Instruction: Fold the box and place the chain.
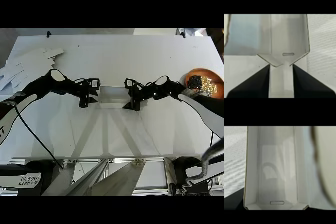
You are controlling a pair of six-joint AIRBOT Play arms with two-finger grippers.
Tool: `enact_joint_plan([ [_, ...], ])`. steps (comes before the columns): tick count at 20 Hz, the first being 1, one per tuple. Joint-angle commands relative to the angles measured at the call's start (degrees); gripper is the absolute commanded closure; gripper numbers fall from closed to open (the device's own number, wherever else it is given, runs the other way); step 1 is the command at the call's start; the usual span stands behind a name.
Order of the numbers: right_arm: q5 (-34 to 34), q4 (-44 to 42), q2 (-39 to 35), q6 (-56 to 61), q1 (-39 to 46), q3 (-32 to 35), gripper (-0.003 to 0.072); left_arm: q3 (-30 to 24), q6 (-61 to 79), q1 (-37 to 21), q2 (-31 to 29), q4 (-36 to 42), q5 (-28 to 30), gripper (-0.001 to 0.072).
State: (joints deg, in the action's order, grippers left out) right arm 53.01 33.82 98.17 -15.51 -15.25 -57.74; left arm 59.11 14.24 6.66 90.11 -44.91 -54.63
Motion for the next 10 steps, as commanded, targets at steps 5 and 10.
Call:
enact_joint_plan([
  [5,0.0,0.0,0.0,0.0,0.0,0.0,0.0170,0.0,1.0,1.3,1.2,1.6,-0.2,0.0435],
  [10,0.0,0.0,0.0,0.0,0.0,0.0,0.0170,0.0,1.0,1.3,1.2,2.3,-0.3,0.0512],
])
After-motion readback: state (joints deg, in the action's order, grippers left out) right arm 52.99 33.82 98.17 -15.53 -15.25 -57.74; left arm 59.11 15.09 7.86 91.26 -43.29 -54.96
